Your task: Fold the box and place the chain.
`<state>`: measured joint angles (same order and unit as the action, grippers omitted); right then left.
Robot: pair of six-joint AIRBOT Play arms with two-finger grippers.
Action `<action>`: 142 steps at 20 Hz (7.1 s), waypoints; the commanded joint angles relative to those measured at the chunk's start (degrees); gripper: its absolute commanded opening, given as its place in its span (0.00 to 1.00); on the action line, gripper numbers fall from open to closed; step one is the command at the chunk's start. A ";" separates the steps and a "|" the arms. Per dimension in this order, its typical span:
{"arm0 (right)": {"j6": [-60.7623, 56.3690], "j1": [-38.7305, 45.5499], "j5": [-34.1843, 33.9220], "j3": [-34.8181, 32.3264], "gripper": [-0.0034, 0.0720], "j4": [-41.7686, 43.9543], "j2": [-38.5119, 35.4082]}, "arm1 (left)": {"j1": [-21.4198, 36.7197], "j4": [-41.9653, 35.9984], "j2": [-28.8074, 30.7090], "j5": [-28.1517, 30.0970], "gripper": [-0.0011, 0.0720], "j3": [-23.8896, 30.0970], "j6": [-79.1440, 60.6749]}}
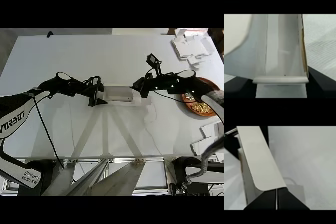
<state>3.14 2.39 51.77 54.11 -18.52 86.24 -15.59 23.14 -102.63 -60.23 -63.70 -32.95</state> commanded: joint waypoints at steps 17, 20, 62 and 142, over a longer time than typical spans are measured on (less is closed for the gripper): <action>-3.37 -2.21 -1.14 0.04 0.17 -15.52 -9.75 | 0.02 0.00 -0.02 0.02 0.53 -0.04 -0.04; -3.61 -2.19 1.60 0.04 0.35 -26.45 -16.55 | 0.02 0.00 -0.02 0.02 0.53 -0.04 -0.04; 15.82 -7.06 -3.04 -1.73 0.21 -15.10 3.02 | 0.02 0.00 -0.02 0.02 0.53 -0.04 -0.04; -38.80 -1.01 -4.92 -9.60 0.63 -2.03 0.37 | 0.02 0.00 -0.02 0.02 0.53 -0.04 -0.04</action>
<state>-35.62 3.09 51.07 44.47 -16.45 86.59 -15.59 23.11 -102.65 -60.20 -63.70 -32.99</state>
